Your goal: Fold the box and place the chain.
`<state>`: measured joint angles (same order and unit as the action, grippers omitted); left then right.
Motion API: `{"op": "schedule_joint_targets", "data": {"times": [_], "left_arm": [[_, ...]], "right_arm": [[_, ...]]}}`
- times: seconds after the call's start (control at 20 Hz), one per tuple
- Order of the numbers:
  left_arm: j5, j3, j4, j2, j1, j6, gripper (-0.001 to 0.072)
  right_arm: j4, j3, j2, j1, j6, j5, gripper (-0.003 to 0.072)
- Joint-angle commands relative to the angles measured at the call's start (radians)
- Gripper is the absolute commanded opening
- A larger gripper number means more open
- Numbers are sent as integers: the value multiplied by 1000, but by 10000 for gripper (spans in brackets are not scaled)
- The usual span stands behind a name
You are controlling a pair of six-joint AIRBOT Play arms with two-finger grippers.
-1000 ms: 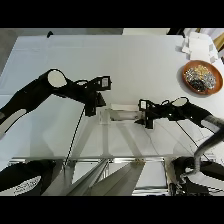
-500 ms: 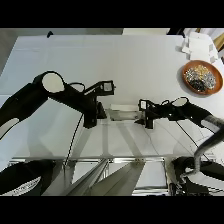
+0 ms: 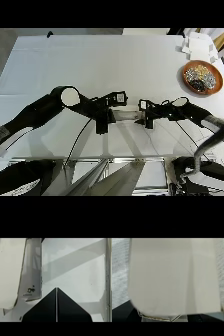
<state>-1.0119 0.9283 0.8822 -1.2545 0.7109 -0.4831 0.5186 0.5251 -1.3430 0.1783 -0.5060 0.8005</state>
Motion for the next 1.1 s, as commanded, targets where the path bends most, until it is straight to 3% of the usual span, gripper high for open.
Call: {"op": "schedule_joint_targets", "data": {"times": [0.0, 0.1, 0.2, 0.35, 0.5, 0.8, 1.05], "left_arm": [[80, -48, -71, -23, 8, 111, 1], [128, -50, -117, -41, 8, 175, 1], [241, -50, -154, -55, 8, 197, 1], [406, -50, -291, -79, -6, 253, 2], [504, -50, -429, -109, -9, 354, 6], [532, -50, -465, -174, -14, 386, 2], [616, -50, -513, -178, -14, 386, 2]], "right_arm": [[0, 0, 0, 0, 0, 0, 392], [0, 0, 0, 0, 0, 0, 392], [0, 0, 0, 0, 0, 0, 392], [0, 0, 0, 0, 0, 0, 392], [0, 0, 0, 0, 0, 0, 392], [0, 0, 0, 0, 0, 0, 392], [0, 0, 0, 0, 0, 0, 392]]}}
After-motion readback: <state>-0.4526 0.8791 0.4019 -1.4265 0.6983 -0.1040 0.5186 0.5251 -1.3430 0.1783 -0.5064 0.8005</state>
